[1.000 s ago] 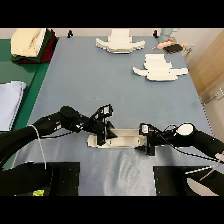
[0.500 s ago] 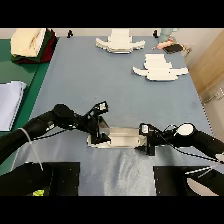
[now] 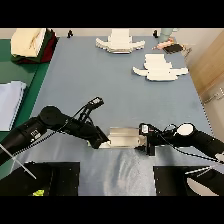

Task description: Fold the box.

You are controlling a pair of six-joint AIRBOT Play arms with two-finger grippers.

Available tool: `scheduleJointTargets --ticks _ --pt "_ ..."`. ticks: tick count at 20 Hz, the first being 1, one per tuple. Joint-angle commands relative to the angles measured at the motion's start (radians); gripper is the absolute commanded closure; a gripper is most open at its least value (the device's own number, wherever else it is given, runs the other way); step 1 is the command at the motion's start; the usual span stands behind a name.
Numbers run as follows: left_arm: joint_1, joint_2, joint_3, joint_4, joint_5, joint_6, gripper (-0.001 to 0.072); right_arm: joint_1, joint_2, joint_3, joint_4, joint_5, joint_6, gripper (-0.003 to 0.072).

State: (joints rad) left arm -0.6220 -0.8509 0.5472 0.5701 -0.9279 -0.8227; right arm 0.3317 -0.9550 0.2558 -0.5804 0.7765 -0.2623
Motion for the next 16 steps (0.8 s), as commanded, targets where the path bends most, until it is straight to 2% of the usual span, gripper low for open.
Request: scheduleJointTargets --ticks 1,5,7,10,14,16 --pt "-0.124 -0.079 0.052 -0.086 0.209 -0.193 0.0692 0.001 0.001 0.000 0.000 0.000 0.000 0.0176" --pt "-0.092 -0.193 0.156 -0.129 0.392 -0.279 0.0693 0.001 0.001 0.000 0.000 0.000 0.000 0.0175" --pt "-0.072 -0.237 0.169 -0.129 0.423 -0.327 0.0693 0.001 0.001 0.000 0.000 0.000 0.000 0.0175" --pt "-0.062 -0.328 0.168 -0.121 0.381 -0.388 0.0692 0.001 0.001 0.000 0.000 0.000 0.000 0.0176" --pt "-0.063 -0.467 0.169 -0.120 0.218 -0.425 0.0693 0.001 0.001 0.000 0.000 0.000 0.000 0.0175" --pt "-0.063 -0.484 0.169 -0.120 0.206 -0.423 0.0694 0.001 0.001 0.000 0.000 0.000 0.000 0.0175"
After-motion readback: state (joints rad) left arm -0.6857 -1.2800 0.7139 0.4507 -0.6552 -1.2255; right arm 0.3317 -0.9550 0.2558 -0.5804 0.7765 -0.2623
